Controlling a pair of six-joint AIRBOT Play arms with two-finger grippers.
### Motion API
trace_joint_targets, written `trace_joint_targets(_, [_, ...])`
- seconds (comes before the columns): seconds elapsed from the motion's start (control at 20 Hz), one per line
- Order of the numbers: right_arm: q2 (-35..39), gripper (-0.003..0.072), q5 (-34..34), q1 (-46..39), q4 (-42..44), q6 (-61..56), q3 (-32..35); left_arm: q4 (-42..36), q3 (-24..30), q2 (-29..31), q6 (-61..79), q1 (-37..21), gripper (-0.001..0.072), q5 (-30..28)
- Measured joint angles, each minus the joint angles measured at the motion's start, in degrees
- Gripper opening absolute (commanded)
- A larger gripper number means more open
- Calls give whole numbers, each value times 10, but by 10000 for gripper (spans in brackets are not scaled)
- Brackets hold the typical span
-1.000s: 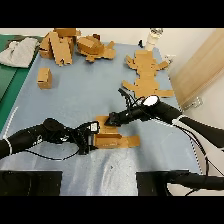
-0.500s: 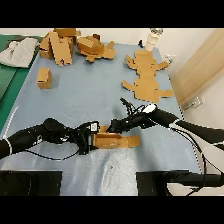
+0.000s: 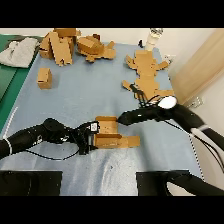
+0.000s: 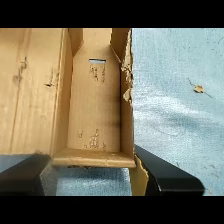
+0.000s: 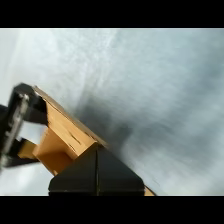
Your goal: Fold the box.
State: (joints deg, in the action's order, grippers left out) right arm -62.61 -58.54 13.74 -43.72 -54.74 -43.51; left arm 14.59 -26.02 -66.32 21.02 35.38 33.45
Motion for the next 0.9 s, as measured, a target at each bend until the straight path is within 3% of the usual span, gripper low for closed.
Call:
trace_joint_targets(0.1, [55, 195, -38, -7, -106, -10, -3, 0, 0, 0, 0, 0, 297, -1])
trace_joint_targets(0.2, [93, 425, -85, -10, -175, 5, 1, 0, 0, 0, 0, 0, 298, -1])
trace_joint_targets(0.45, [131, 448, -113, 33, -239, 115, 61, 0, 0, 0, 0, 0, 298, 0])
trace_joint_targets(0.9, [102, 447, 55, 145, -240, 228, 126, 0, 0, 0, 0, 0, 297, 0])
